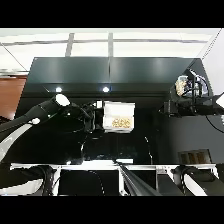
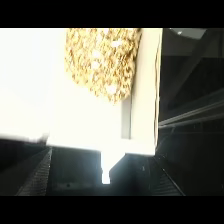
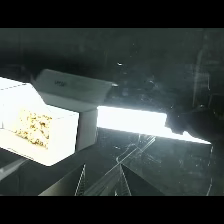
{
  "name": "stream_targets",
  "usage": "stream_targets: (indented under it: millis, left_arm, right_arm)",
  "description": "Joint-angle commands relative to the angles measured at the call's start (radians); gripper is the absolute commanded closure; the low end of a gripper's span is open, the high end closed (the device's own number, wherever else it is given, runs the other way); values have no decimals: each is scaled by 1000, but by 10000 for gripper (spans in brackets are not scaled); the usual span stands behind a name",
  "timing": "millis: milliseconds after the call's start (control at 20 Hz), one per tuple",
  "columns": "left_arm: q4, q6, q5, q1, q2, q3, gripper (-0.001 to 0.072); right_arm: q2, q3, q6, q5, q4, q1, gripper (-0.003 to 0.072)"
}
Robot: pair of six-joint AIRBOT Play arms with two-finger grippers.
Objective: Fold the box and place the chain.
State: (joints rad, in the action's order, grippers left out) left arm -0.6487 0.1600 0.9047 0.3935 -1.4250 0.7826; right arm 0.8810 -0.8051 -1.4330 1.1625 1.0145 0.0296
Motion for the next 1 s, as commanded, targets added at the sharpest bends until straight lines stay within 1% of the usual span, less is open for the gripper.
stream_targets:
  millis: [0, 100, 200, 350, 400, 450, 500, 550, 600, 650, 700, 850, 950]
  left_arm:
    - [40, 35, -2, 11, -13, 1, -4]
    - [40, 35, 13, 12, -13, 1, -2]
    - [51, 35, 3, 13, -13, 1, 3]
    - [116, 57, -8, 27, -14, 1, 4]
    - [114, 61, -16, 40, -16, 1, 18]
    - [103, 60, -20, 47, -21, 0, 80]
    - [97, 61, -18, 50, -25, 0, 275]
    - [92, 61, -11, 49, -27, 0, 385]
    - [86, 61, -11, 49, -27, 0, 427]
    - [84, 60, -10, 49, -27, 0, 426]
    - [84, 60, -11, 49, -27, 1, 426]
    - [84, 60, -11, 49, -27, 1, 425]
    - [84, 60, -12, 49, -27, 1, 425]
  right_arm:
    - [0, 0, 0, -6, 1, -1, 420]
    - [0, 0, 0, -16, 1, -1, 420]
    - [0, 0, 0, -25, 1, -1, 420]
    - [0, 0, 0, -25, 1, 0, 420]
    - [1, 0, 0, -25, 1, -1, 420]
    - [3, 0, 0, -27, 1, 0, 420]
    - [6, 0, 1, -33, 1, 0, 420]
    - [11, 0, 1, -47, 1, 0, 419]
    - [19, 0, 0, -77, 0, 0, 415]
    - [32, 0, -8, -123, -26, 2, 161]
    - [53, 0, 8, -178, -94, 8, -22]
    - [159, -4, 89, -378, -226, 59, -22]
    - [266, -33, 143, -440, -274, 124, -22]
